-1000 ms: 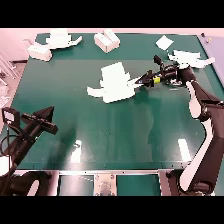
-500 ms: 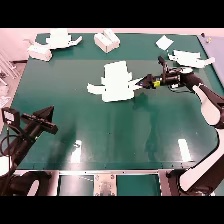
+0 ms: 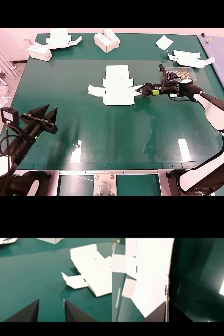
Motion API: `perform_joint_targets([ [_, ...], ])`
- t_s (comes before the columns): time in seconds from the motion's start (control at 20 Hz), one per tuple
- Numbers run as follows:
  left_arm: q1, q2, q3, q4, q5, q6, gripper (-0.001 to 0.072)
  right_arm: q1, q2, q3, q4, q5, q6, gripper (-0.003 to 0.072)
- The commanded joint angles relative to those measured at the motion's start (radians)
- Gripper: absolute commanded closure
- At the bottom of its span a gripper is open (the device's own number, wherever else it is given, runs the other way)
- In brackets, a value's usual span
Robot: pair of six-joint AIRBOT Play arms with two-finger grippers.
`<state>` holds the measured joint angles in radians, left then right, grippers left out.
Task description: Fold the box and place the chain.
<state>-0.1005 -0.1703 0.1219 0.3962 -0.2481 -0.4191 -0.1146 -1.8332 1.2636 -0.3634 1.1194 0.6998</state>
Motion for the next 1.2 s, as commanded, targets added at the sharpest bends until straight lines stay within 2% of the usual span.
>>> perform_joint_targets([
  [0.0,0.0,0.0,0.003,-0.007,-0.008,0.0,0.0351,0.001,-0.011,-0.01,0.016,-0.011,-0.037,0.0686],
  [0.15,0.0,-0.021,0.028,-0.016,-0.024,-0.003,0.0351,0.001,-0.016,-0.01,0.016,-0.011,-0.047,0.0685],
  [0.25,0.0,-0.093,0.081,-0.014,-0.07,0.001,0.0351,0.001,-0.016,-0.01,0.015,-0.011,-0.047,0.0685],
  [0.35,0.0,-0.235,0.163,-0.012,-0.107,0.002,0.035,0.001,-0.016,-0.01,0.015,-0.012,-0.047,0.0685],
  [0.55,0.0,-0.584,0.371,-0.011,-0.222,0.068,0.035,0.001,-0.016,-0.01,0.015,-0.012,-0.047,0.0685],
  [0.75,0.0,-0.85,0.579,-0.011,-0.319,0.147,0.0351,0.001,-0.016,-0.01,0.015,-0.013,-0.05,0.0685],
  [1.0,0.0,-1.064,0.775,-0.014,-0.451,0.185,0.0351,0.001,-0.016,-0.01,0.015,-0.012,-0.05,0.0685],
  [1.15,0.0,-1.094,0.801,-0.022,-0.467,0.183,0.0352,0.001,-0.016,-0.01,0.015,-0.012,-0.05,0.0685],
])
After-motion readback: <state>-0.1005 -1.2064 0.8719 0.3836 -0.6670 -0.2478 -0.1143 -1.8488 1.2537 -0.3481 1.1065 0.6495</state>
